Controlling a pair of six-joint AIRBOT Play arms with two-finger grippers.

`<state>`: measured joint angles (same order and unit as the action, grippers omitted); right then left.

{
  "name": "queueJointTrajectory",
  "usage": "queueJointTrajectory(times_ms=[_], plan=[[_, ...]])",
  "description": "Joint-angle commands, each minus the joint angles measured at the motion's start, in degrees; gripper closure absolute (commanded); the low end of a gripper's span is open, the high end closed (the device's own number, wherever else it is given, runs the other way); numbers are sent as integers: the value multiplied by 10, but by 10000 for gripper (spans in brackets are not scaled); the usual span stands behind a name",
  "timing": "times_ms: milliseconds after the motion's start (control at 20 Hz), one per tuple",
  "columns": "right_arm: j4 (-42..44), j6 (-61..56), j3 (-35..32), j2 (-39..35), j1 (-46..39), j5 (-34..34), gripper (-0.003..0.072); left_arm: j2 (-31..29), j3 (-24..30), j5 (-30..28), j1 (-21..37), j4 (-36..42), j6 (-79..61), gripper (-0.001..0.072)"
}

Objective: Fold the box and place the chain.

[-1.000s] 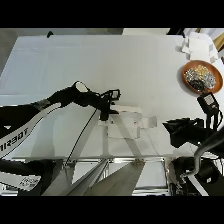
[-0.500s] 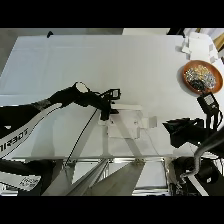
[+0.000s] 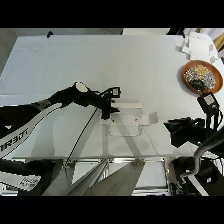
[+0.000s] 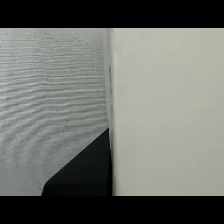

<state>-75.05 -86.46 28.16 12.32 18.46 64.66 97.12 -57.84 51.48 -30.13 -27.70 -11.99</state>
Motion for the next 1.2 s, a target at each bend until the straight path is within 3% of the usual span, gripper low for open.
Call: queueJointTrajectory(times_ms=[0,400,550,700,750,1150], plan=[[-2,0,0,0,0,0,493,-1,-1,2,0,2,1,699],[17,61,0,0,0,-6,496,-1,-1,2,0,2,0,699],[68,120,0,0,0,-9,527,-1,-1,2,0,2,0,699],[107,160,0,6,0,-9,615,-1,-1,2,0,2,0,699],[114,175,0,12,0,-8,675,-1,-1,3,0,2,0,699],[125,301,0,134,6,-4,674,-1,-1,4,0,2,0,699]])
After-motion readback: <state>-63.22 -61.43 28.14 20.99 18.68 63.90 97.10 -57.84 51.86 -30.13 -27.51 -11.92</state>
